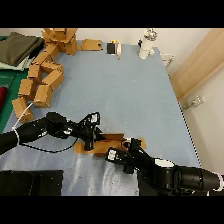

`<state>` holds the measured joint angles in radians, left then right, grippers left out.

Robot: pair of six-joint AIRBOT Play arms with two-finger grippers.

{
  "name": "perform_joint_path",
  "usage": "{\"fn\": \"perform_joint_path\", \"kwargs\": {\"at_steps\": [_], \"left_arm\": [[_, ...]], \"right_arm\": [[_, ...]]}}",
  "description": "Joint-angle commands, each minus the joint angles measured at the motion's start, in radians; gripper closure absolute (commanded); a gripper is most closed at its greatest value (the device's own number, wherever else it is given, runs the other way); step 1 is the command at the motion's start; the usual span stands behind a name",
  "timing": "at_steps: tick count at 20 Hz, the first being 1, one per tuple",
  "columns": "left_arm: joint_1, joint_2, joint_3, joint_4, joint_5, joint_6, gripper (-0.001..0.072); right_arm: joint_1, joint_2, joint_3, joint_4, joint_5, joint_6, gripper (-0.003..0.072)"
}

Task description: Fold the box.

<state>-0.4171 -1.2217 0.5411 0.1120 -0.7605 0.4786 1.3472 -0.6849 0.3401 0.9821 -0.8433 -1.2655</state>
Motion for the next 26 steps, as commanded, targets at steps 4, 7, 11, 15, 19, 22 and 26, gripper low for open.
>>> {"fn": "perform_joint_path", "kwargs": {"at_steps": [4, 7, 11, 15, 19, 22, 26], "left_arm": [[0.000, 0.001, 0.000, 0.000, 0.000, 0.000, 0.0696], [-0.001, 0.001, 0.000, 0.000, -0.001, 0.000, 0.0695], [-0.001, 0.001, 0.000, 0.000, -0.001, 0.000, 0.0695], [-0.001, 0.001, 0.000, 0.000, -0.001, 0.000, 0.0695], [-0.001, 0.001, 0.000, 0.000, 0.000, 0.000, 0.0696], [-0.001, 0.001, 0.000, 0.000, -0.001, 0.000, 0.0696], [-0.001, 0.001, 0.000, 0.000, -0.001, 0.000, 0.0695]], "right_arm": [[-0.044, 0.008, 0.002, -0.007, -0.014, 0.025, -0.0032], [-0.087, 0.031, 0.002, 0.036, -0.010, -0.032, -0.0032], [-0.127, 0.108, -0.011, 0.036, 0.034, -0.190, -0.0032], [-0.242, 0.184, -0.058, 0.145, 0.182, -0.386, -0.0031], [-0.425, 0.161, -0.065, 0.479, 0.247, -0.761, -0.0031], [-0.640, 0.090, -0.065, 0.945, 0.265, -1.281, -0.0031], [-0.873, -0.049, -0.002, 1.265, 0.077, -1.711, -0.0031]]}}
